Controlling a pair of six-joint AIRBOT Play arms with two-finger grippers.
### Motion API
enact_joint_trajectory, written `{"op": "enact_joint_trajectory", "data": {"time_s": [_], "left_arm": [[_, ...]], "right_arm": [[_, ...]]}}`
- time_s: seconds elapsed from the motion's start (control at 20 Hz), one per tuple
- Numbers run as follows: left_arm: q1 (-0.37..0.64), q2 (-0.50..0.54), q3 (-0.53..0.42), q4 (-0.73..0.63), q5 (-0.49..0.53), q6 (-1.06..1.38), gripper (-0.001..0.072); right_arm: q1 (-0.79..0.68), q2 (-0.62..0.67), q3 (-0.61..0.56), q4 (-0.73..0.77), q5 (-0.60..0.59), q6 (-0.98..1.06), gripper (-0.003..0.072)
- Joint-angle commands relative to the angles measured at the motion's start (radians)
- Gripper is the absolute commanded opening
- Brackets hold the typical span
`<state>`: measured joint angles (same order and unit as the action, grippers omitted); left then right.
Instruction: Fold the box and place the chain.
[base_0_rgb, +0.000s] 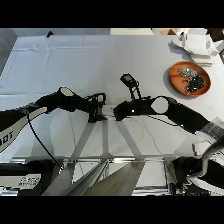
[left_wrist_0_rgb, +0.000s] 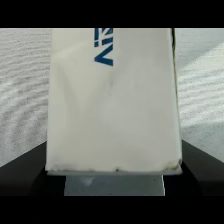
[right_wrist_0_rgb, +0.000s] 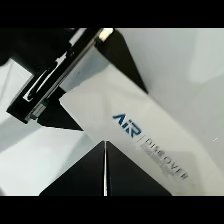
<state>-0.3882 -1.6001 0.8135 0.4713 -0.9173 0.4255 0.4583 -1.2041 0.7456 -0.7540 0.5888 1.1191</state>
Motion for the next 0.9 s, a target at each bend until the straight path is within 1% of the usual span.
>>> {"op": "enact_joint_trajectory", "data": {"time_s": [0.0,0.2,0.3,0.45,0.6,0.75,0.85], "left_arm": [[0.000,0.000,0.000,0.000,0.000,0.000,0.0227],[0.000,0.000,0.000,0.000,0.001,0.000,0.0227],[0.000,0.000,0.000,0.000,0.001,0.000,0.0227],[0.000,0.000,0.000,0.000,0.001,0.000,0.0227],[0.000,0.000,0.000,0.000,0.001,0.000,0.0227],[0.000,0.000,0.000,0.000,0.001,0.000,0.0227],[0.000,0.000,0.000,0.000,0.001,0.000,0.0227]], "right_arm": [[-0.003,-0.009,-0.043,0.076,0.002,0.006,0.0006],[-0.003,-0.009,-0.108,0.072,-0.036,0.006,0.0006],[-0.003,-0.009,-0.112,0.073,-0.037,0.006,0.0006],[-0.003,-0.009,-0.112,0.078,-0.073,0.006,0.0006],[-0.002,-0.001,-0.112,0.116,-0.095,0.006,0.0007],[-0.003,0.039,-0.112,0.137,-0.136,0.000,0.0007],[-0.003,0.089,-0.111,0.132,-0.174,-0.002,0.0009]]}}
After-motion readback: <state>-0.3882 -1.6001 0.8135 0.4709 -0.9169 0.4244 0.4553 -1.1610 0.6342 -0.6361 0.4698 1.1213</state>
